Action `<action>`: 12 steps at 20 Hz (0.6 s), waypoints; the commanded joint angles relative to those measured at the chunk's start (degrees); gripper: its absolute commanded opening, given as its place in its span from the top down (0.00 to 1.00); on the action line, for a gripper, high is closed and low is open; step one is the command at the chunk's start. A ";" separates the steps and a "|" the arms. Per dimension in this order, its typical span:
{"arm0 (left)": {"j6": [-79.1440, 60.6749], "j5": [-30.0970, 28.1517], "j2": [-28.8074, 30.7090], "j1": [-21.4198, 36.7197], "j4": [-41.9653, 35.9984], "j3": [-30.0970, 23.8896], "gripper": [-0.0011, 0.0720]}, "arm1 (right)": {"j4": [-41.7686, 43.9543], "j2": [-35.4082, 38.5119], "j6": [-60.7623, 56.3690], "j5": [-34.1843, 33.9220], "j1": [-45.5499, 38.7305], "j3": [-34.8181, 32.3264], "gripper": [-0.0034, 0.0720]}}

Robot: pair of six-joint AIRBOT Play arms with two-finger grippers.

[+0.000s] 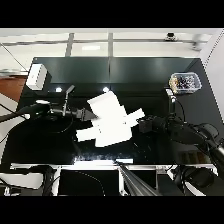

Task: Fold the box and place the chain.

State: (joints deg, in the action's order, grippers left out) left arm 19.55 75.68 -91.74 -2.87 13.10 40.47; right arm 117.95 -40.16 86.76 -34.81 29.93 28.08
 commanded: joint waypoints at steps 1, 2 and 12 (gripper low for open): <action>-3.21 4.31 -0.92 -3.32 5.40 3.80 0.07 | 0.07 0.04 -0.09 -0.17 0.07 0.00 0.92; -5.27 5.22 -0.92 -4.00 6.01 4.44 0.07 | 0.07 0.04 -0.09 -0.42 0.07 0.00 0.92; -6.29 3.50 -1.31 -4.28 5.97 6.49 0.24 | -1.07 0.04 -0.04 -1.99 0.07 0.00 0.92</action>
